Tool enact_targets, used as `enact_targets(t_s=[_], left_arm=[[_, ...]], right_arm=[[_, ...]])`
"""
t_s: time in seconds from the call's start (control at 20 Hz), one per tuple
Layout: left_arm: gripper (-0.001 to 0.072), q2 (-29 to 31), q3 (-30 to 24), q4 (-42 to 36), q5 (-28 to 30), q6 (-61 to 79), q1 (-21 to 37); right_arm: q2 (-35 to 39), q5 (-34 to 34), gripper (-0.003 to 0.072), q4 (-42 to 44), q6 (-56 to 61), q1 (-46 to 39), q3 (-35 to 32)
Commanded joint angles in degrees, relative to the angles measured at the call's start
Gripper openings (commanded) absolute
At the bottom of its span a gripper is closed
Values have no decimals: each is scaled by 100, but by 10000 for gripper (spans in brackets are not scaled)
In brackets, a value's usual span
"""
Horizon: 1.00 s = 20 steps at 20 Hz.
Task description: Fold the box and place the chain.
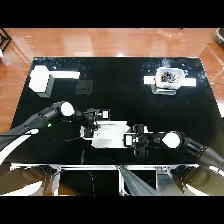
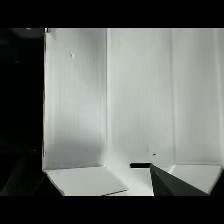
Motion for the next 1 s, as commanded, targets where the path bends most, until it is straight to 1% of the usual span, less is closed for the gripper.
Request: enact_targets(t_s=[0.0,0.3,0.45,0.6,0.75,0.95], left_arm=[[23,-4,0,-120,28,-22,-4],[23,-4,0,-118,24,-24,-15],[23,-4,0,-118,24,-22,-15],[23,-4,0,-120,22,-24,-15],[23,-4,0,-120,22,-24,-15],[23,-4,0,-125,26,-24,-15]], right_arm=[[-11,-420,688,118,24,46,42],[116,-542,689,116,345,28,155],[138,-538,688,111,667,31,216],[140,-691,688,111,1145,-87,221],[142,-638,688,114,1270,-278,254],[142,-452,688,111,1252,-278,417]])
